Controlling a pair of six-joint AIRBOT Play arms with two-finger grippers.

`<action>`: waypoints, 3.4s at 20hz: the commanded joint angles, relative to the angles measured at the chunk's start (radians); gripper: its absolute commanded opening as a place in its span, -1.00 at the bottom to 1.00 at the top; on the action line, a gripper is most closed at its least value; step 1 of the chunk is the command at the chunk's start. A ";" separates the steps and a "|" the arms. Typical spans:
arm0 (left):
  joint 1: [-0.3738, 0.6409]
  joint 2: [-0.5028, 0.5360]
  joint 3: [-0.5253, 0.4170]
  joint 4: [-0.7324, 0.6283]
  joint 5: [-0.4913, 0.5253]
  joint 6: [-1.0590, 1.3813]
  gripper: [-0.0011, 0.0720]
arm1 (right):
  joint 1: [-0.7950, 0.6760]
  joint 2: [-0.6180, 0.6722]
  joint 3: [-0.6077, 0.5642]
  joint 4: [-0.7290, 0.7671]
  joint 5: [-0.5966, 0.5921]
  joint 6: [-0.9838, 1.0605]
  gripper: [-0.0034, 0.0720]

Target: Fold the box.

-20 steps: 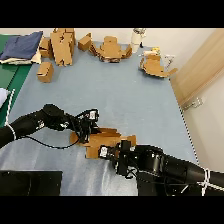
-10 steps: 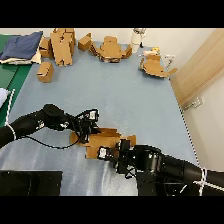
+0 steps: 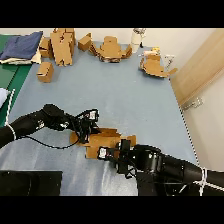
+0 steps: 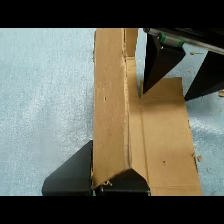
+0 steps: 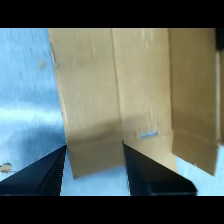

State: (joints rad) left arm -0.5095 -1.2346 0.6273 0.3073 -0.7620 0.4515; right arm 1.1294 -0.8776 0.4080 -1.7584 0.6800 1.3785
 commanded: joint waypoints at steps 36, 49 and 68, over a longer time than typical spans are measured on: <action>-0.001 -0.001 0.000 0.000 0.000 0.001 -0.93 | -0.564 0.050 -0.107 1.125 -0.109 -1.263 0.57; -0.002 -0.001 0.000 0.000 0.000 0.001 -0.93 | -0.560 0.050 -0.107 1.127 -0.123 -1.229 0.60; -0.002 -0.001 0.000 0.000 0.000 0.001 -0.93 | -0.554 0.164 -0.106 1.020 -0.101 -1.206 1.00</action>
State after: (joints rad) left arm -0.5110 -1.2346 0.6273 0.3069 -0.7620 0.4522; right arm 0.5758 -0.7609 0.3012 -0.6701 0.5766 0.1574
